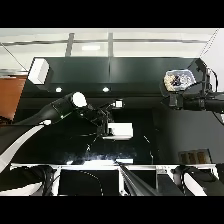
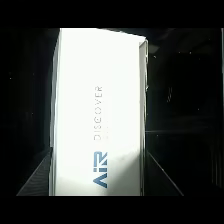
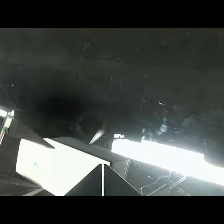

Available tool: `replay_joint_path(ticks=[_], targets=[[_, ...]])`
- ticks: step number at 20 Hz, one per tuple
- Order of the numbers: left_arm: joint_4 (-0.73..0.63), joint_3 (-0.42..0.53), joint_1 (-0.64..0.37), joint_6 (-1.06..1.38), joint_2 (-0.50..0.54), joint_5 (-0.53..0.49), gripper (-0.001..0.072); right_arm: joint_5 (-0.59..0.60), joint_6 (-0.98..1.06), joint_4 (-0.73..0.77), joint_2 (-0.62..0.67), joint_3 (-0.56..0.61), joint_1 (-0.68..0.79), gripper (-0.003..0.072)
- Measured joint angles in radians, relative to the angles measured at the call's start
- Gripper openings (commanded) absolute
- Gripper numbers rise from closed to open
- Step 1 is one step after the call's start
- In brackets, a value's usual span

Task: Fold the box and place the chain.

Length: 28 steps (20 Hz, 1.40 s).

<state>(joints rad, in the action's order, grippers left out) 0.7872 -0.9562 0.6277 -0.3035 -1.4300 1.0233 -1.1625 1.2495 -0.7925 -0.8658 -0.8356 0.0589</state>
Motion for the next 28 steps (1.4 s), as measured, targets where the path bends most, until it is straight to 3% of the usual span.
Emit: replay_joint_path(ticks=[8,16,17,18,19,24,28], targets=[[0.021,0.0,0.023,-0.003,-0.002,-0.026,0.0717,0.0,0.0,-0.021,0.0,0.0,0.0,0.0013],[0.06,0.035,0.155,-0.003,-0.035,-0.254,0.0709,0.001,0.0,-0.027,0.0,0.0,0.0,0.0013],[0.06,0.037,0.164,-0.003,-0.041,-0.268,0.0667,0.001,0.0,-0.027,0.0,0.0,0.0,0.0013],[0.061,0.038,0.172,-0.006,-0.045,-0.282,0.0465,0.001,0.0,-0.027,0.0,0.0,0.0,0.0013],[0.061,0.038,0.176,-0.012,-0.046,-0.293,0.0321,0.001,0.0,-0.027,0.0,0.0,0.0,0.0013],[0.136,0.048,0.122,-0.096,0.003,-0.244,0.0308,-0.006,0.0,-0.028,0.0,0.0,0.0,0.0013],[0.273,0.11,-0.092,-0.243,0.117,-0.102,0.0308,-0.009,0.0,-0.029,0.0,0.0,0.0,0.0013]])
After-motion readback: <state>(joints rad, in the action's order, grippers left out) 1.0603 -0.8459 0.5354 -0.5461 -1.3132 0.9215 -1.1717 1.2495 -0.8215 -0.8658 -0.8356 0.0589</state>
